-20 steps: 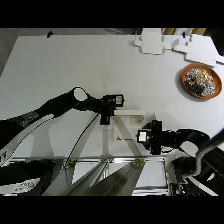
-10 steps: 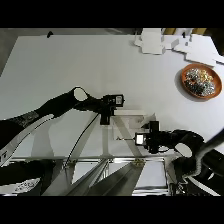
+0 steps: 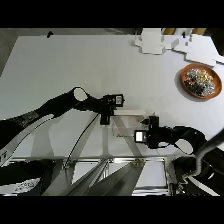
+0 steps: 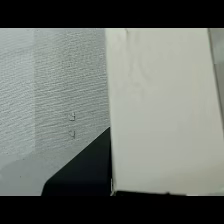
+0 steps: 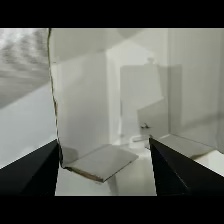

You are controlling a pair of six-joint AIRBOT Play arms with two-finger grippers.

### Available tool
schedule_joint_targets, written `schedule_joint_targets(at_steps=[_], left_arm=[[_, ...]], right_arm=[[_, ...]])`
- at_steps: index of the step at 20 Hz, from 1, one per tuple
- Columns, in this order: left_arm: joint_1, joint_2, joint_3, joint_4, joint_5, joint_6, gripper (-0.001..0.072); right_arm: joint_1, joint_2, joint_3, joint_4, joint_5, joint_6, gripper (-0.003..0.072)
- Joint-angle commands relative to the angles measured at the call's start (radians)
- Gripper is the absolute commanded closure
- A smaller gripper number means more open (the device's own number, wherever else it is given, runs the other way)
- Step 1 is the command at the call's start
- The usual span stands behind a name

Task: Fold the box and place the chain.

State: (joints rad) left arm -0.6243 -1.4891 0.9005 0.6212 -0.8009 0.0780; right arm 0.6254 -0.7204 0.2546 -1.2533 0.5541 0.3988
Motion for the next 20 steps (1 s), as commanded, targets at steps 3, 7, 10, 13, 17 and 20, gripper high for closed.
schedule_joint_targets(at_steps=[3,7,10,13,17,20], left_arm=[[-0.001,0.001,0.001,0.000,0.000,0.001,0.0700],[-0.001,0.001,0.001,0.000,0.000,0.000,0.0700],[-0.001,0.001,0.001,0.000,0.000,0.000,0.0700],[-0.001,0.001,0.001,0.000,0.000,0.001,0.0700],[-0.001,0.001,0.001,0.000,0.000,0.000,0.0700],[-0.001,0.001,0.001,0.000,0.000,0.000,0.0700]], right_arm=[[-0.082,-0.003,0.048,0.034,0.048,-0.016,0.0109],[-0.174,-0.003,0.048,0.241,0.061,-0.190,0.0094],[-0.224,-0.003,0.048,0.344,0.090,-0.294,0.0032],[-0.290,-0.014,0.048,0.406,0.106,-0.341,0.0022],[-0.343,-0.108,0.048,0.548,0.148,-0.484,0.0022],[-0.381,-0.154,0.063,0.552,0.178,-0.510,0.0022]])
